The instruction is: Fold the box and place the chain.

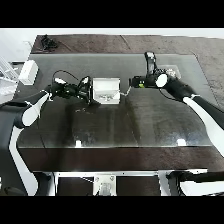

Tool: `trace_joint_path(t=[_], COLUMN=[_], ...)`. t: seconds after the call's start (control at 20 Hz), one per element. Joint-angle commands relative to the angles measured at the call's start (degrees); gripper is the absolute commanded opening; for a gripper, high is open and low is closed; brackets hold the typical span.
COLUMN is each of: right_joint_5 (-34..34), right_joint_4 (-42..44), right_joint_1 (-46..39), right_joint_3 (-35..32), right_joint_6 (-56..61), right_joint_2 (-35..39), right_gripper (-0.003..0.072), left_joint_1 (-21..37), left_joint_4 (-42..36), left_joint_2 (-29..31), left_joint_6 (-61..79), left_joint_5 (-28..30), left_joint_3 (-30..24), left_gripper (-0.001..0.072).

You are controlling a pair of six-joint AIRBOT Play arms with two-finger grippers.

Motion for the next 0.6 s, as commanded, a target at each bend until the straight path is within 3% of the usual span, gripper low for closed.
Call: trace_joint_path(t=[0.0,0.15,0.35,0.55], right_joint_5=[-1.01,-1.01,-1.09,-6.62], right_joint_4=[0.28,0.26,0.26,0.24], right_joint_1=[1.95,5.38,10.84,14.58], right_joint_3=[1.55,5.4,12.39,16.59], right_joint_6=[-0.09,-0.96,-5.25,-10.69], right_joint_2=[9.92,15.1,15.85,15.82], right_gripper=[0.001,0.001,0.001,0.001], left_joint_1=[-0.02,-0.02,-0.02,-0.02], left_joint_4=[0.02,0.02,0.02,0.02], left_joint_2=[0.02,0.02,0.0,0.0], left_joint_6=[0.0,0.02,0.02,0.02], left_joint_5=[0.02,0.02,0.02,0.02], left_joint_3=[0.02,0.02,0.02,0.02], left_gripper=[0.0355,0.0355,0.0355,0.0355])
